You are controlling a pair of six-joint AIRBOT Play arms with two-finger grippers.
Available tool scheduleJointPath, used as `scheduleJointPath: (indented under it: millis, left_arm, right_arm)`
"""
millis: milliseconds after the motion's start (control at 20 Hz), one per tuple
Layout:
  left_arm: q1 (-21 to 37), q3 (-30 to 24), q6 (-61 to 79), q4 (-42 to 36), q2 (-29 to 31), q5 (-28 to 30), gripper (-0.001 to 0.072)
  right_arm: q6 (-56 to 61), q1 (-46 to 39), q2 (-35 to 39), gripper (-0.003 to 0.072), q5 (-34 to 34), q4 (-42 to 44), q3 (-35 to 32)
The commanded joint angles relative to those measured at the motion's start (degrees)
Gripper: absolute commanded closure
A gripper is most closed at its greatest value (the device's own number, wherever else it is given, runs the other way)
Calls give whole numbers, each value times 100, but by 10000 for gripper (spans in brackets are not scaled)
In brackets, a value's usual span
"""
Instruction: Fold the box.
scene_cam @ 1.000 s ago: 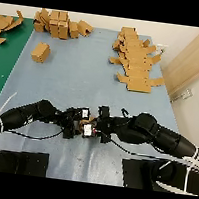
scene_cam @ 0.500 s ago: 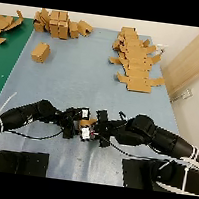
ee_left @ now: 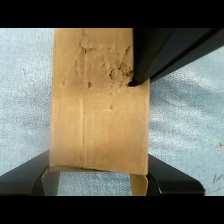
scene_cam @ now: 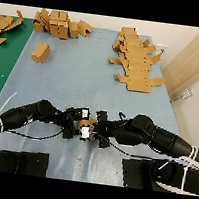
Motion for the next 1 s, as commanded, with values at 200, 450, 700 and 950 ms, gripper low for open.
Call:
scheduleJointPath:
  millis: [200, 450, 700, 950]
  left_arm:
    - [4, 0, 0, 0, 2, 2, 236]
    - [4, -2, 0, 0, 2, 2, 236]
    - [4, 0, 0, 0, 2, 2, 236]
    - [4, 0, 0, 0, 2, 4, 236]
  right_arm:
    - [0, 7, -37, 678, -44, 22, -109]
    - [0, 7, -107, 582, -90, 24, -109]
    - [-2, 7, -76, 582, -85, 11, -107]
    - [2, 4, 164, 575, -79, 4, -107]
